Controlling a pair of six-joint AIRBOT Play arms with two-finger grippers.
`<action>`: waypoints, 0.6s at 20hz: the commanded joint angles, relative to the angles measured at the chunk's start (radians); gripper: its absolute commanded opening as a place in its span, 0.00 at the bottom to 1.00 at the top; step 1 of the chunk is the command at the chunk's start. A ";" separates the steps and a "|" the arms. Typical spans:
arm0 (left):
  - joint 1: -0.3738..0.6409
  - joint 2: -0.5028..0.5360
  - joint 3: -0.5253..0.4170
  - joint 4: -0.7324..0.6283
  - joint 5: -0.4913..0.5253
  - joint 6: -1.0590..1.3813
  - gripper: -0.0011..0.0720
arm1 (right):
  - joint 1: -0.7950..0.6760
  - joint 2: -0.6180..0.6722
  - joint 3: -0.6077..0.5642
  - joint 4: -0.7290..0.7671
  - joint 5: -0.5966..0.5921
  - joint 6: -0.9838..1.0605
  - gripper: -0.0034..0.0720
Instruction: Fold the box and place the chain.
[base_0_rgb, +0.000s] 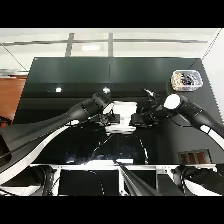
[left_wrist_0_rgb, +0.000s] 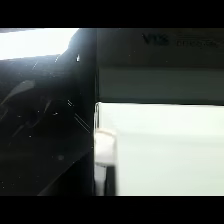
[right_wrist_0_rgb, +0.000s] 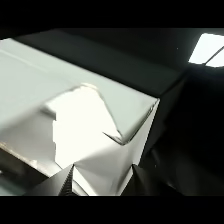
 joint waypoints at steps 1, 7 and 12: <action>0.001 0.000 0.000 0.001 0.001 0.000 0.06 | 0.095 -0.002 0.039 -0.180 -0.068 0.197 0.46; 0.001 0.000 0.000 0.003 0.001 0.000 0.06 | 0.202 -0.045 0.156 -0.500 0.035 0.458 0.45; 0.001 0.000 0.000 0.003 0.001 0.000 0.06 | 0.208 -0.128 0.230 -0.495 0.140 0.521 0.57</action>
